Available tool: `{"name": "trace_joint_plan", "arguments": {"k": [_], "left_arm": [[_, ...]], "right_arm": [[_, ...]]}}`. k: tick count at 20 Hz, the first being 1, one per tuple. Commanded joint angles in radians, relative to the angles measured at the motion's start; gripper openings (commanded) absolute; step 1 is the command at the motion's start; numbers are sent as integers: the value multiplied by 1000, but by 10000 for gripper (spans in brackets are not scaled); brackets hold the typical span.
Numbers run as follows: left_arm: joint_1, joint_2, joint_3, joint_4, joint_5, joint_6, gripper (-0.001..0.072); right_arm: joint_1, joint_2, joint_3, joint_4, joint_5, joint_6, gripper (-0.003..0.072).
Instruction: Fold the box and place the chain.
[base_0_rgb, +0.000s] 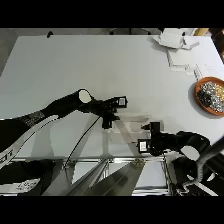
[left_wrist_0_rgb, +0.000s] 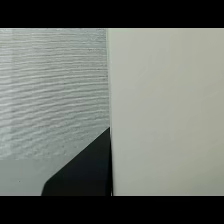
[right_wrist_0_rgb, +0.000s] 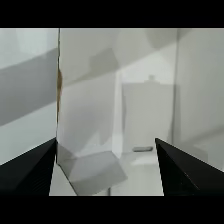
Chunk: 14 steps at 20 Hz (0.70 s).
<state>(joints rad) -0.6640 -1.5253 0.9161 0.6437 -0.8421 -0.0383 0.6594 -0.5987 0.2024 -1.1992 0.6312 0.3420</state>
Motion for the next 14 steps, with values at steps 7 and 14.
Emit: {"name": "trace_joint_plan", "arguments": {"k": [7,14], "left_arm": [[0,1,0,0,0,0,11],[0,1,0,0,0,0,11]], "right_arm": [[-209,-60,120,72,66,-80,673],[-381,-198,185,292,123,-308,673]]}}
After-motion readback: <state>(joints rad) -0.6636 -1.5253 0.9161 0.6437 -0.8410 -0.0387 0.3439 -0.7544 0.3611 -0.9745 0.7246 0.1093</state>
